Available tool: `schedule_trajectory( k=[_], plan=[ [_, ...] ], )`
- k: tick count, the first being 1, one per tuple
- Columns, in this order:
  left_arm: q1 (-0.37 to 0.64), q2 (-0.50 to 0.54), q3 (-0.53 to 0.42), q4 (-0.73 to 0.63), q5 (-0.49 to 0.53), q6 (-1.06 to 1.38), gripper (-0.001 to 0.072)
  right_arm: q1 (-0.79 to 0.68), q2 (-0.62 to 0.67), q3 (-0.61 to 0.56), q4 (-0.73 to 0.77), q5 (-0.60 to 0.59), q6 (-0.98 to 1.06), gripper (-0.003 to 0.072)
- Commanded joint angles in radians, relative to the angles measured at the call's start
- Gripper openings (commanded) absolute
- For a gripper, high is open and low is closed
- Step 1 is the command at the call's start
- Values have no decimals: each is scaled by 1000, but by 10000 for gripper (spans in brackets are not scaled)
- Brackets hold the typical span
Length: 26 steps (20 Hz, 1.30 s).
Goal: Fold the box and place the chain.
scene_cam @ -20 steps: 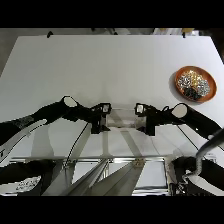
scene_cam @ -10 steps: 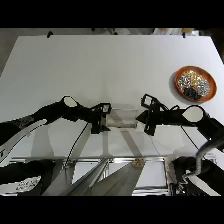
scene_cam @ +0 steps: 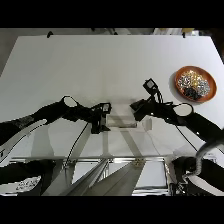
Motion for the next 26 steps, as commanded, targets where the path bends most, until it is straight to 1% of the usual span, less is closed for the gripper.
schedule_trajectory(
  k=[1,3,6,8,10,13,16,18,20,22,23,24,25,26],
  plan=[
    [0,1,0,2,0,3,209,17,-101,0,52,-89,33,12],
    [0,1,0,2,0,3,209,17,-109,0,48,-87,61,12],
    [0,1,0,2,0,3,209,17,-83,2,48,-84,88,12],
    [0,1,0,2,0,3,209,17,-33,3,45,-77,107,12],
    [0,1,0,2,0,3,209,17,42,3,-3,-41,141,12],
    [0,1,0,2,0,3,209,17,166,3,-196,34,190,12],
    [0,1,0,2,0,3,209,17,267,3,-497,158,190,12],
    [0,1,0,2,0,3,209,17,293,3,-673,267,189,12],
    [0,1,0,2,0,3,209,17,292,2,-796,367,188,12],
    [0,1,0,2,0,3,209,17,291,2,-867,397,154,12],
    [0,1,0,2,0,3,209,17,291,2,-872,396,101,13],
    [0,1,0,2,1,3,209,17,291,2,-866,396,32,35],
    [0,1,0,2,0,3,209,17,288,2,-843,395,-39,127],
    [0,1,0,2,1,3,209,17,280,2,-822,394,-85,194]
  ],
)
